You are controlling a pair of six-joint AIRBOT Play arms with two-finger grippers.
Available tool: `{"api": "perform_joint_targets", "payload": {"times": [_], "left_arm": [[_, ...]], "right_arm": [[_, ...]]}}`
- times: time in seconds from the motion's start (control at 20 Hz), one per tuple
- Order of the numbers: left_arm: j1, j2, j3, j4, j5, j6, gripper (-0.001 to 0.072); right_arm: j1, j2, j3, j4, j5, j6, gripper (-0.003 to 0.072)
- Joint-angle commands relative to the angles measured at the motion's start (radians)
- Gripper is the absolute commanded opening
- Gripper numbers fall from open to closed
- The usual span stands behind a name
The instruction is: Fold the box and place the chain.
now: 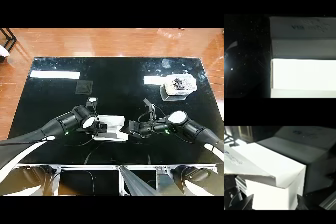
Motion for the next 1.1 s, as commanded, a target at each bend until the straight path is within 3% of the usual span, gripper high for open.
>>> {"api": "perform_joint_targets", "payload": {"times": [0.0,0.15,0.2,0.25,1.05], "left_arm": [[0.0,-0.001,-0.001,0.0,0.0,0.0,0.0025],[0.0,-0.001,-0.001,0.0,0.0,0.0,0.0025],[0.0,-0.001,-0.001,0.0,0.0,0.0,0.0025],[0.0,-0.001,-0.001,0.0,0.0,0.0,0.0025],[0.0,-0.001,-0.001,0.0,0.0,0.0,0.0025]], "right_arm": [[0.05,0.0,0.006,-0.003,-0.067,0.06,0.0581],[0.094,0.0,0.008,-0.006,-0.106,0.085,0.0579],[0.099,0.0,0.01,-0.007,-0.106,0.089,0.0554],[0.099,0.0,0.011,-0.014,-0.107,0.092,0.0465],[0.249,-0.001,0.152,-0.629,-0.153,0.655,0.0465]]}}
